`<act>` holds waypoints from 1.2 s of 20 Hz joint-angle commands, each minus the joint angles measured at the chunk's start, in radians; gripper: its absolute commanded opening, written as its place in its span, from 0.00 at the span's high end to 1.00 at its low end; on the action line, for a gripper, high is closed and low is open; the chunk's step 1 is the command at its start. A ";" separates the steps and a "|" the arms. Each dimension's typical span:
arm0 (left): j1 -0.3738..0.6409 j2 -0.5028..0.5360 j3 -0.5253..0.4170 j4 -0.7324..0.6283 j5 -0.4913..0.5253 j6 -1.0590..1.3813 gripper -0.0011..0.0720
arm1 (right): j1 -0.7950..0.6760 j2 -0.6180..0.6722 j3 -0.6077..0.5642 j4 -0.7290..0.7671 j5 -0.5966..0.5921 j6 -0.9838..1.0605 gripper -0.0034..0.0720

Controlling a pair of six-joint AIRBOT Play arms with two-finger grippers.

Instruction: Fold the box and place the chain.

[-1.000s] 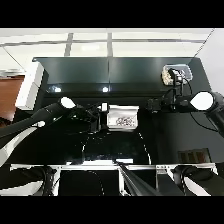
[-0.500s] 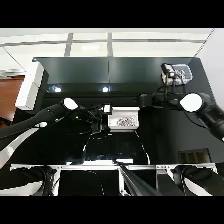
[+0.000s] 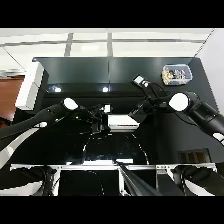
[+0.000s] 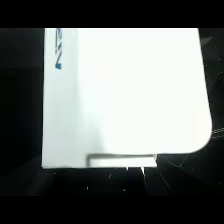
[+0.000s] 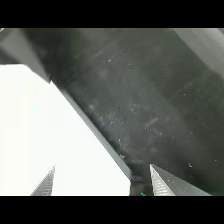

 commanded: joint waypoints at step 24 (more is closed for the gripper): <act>-0.001 -0.001 0.001 0.002 0.002 0.000 0.36 | -0.024 -0.074 0.010 0.161 0.093 -0.562 0.43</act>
